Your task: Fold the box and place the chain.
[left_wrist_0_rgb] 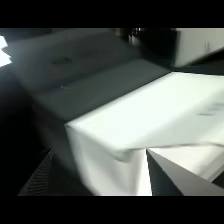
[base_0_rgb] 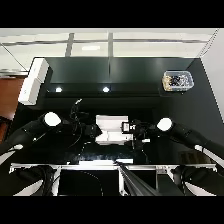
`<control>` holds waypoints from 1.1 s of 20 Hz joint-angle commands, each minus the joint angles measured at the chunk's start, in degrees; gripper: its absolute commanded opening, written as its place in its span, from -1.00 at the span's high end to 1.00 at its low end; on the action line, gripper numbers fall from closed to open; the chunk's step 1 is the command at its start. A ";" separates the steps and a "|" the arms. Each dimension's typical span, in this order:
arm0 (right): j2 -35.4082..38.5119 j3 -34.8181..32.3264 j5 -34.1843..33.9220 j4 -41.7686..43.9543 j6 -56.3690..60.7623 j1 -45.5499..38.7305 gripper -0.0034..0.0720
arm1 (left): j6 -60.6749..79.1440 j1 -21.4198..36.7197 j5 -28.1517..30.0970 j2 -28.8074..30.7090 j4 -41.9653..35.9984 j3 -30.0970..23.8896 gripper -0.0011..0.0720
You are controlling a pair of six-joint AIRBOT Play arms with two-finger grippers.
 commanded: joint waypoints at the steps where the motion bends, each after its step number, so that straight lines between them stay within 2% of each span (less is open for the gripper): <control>1: -0.02 -0.02 -0.02 0.00 -0.02 0.04 -0.23 | -0.79 -0.39 0.20 0.02 1.33 1.79 -0.91; 5: -0.02 -0.02 0.00 0.00 -0.02 0.04 -0.23 | -14.14 -5.25 -3.54 -0.02 20.96 6.80 -0.91; 7: -0.02 -0.02 0.00 0.00 -0.02 0.04 -0.23 | -19.67 -8.98 -5.05 -0.04 26.25 9.25 -0.91; 9: -0.02 -0.02 -0.02 0.00 0.00 0.04 -0.23 | -25.90 -12.92 -5.35 -0.39 29.86 11.06 -0.87; 10: -0.02 -0.02 -0.02 0.00 -0.02 0.04 -0.23 | -29.79 -14.71 -5.97 -1.07 31.80 12.00 -0.76; 11: -0.02 -0.02 -0.02 0.00 0.00 0.04 -0.23 | -33.07 -16.24 -6.36 -1.86 33.14 12.79 -0.57; 14: -0.02 -0.02 -0.02 -0.02 -0.02 0.04 -0.23 | -40.04 -18.88 -9.51 -4.92 34.05 14.95 -0.53; 17: -0.02 -0.02 -0.02 0.00 0.00 0.04 -0.23 | -45.20 -21.16 -12.61 -8.79 36.24 17.62 -0.01; 22: -0.02 -0.02 0.00 0.00 -0.02 0.04 -0.23 | -58.95 -24.30 -14.21 -11.96 42.34 20.61 0.02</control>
